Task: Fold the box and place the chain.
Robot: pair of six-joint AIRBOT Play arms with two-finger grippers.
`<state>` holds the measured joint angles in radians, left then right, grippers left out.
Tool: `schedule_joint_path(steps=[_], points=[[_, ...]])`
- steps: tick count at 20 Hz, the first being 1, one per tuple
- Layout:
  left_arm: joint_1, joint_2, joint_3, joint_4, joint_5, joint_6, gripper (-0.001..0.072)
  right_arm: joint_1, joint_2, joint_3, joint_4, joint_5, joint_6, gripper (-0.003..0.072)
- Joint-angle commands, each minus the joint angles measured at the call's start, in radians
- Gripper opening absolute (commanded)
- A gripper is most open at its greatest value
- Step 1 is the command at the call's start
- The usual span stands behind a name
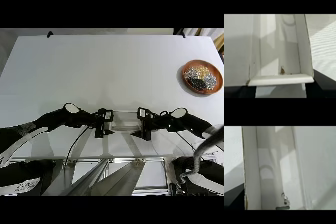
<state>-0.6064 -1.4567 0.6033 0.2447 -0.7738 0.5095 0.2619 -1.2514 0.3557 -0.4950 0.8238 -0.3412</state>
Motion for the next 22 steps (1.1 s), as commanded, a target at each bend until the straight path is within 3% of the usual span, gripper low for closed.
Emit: schedule_joint_path(steps=[1,6,12,16,18,19,21,22], points=[[0.000,0.001,0.001,0.003,-0.001,0.002,0.0274,0.000,0.029,0.000,-0.072,0.012,0.100,0.0699],[0.000,0.001,0.001,0.002,-0.001,0.002,0.0274,0.000,0.146,0.000,-0.277,0.019,0.310,0.0697],[0.000,0.001,0.001,0.002,-0.001,0.002,0.0274,0.000,0.377,0.000,-0.615,0.038,0.597,0.0694],[0.000,0.001,0.001,0.002,-0.001,0.002,0.0274,0.000,0.526,0.000,-0.675,0.066,0.678,0.0680],[0.000,0.001,0.001,0.003,-0.001,0.002,0.0273,0.000,0.601,0.000,-0.655,0.097,0.690,0.0590],[0.000,0.001,0.001,0.003,-0.001,0.002,0.0273,0.000,0.637,0.000,-0.615,0.121,0.689,0.0492],[0.000,0.001,0.001,0.002,-0.002,0.002,0.0274,0.000,0.684,0.000,-0.460,0.164,0.683,0.0234],[0.000,0.001,0.001,0.003,-0.001,0.002,0.0274,0.000,0.687,0.000,-0.360,0.173,0.671,0.0048]])
